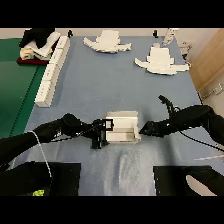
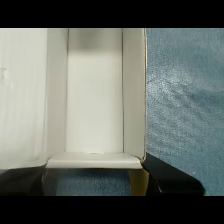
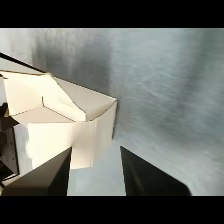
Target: Fold the box.
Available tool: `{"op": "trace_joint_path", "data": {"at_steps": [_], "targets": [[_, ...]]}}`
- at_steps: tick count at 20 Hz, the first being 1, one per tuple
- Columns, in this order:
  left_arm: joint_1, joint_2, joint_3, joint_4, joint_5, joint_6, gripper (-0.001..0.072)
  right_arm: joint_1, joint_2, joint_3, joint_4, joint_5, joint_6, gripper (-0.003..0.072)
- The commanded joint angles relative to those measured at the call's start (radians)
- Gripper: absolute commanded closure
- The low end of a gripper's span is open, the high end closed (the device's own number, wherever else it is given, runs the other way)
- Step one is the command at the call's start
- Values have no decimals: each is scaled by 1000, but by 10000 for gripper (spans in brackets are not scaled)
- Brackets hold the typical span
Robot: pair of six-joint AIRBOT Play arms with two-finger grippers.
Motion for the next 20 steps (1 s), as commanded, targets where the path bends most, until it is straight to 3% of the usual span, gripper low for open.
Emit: {"op": "trace_joint_path", "data": {"at_steps": [1, 4, 8, 15, 18, 20], "targets": [[0, 0, 1, 0, 0, 0, 179, 116, -5, 1, -32, 106, 85, 240], [0, 0, 0, 0, 0, 0, 179, 207, -53, 33, -134, 148, 194, 242], [0, 0, 0, 0, 0, 0, 179, 355, -119, 149, -400, 144, 455, 255], [0, 0, 0, 0, 0, 0, 179, 616, -262, 331, -745, -9, 900, 255], [0, 0, 0, 0, 0, 0, 179, 676, -335, 399, -825, -105, 998, 255], [0, 0, 1, 0, 0, 0, 179, 691, -377, 424, -827, -102, 1025, 255]]}}
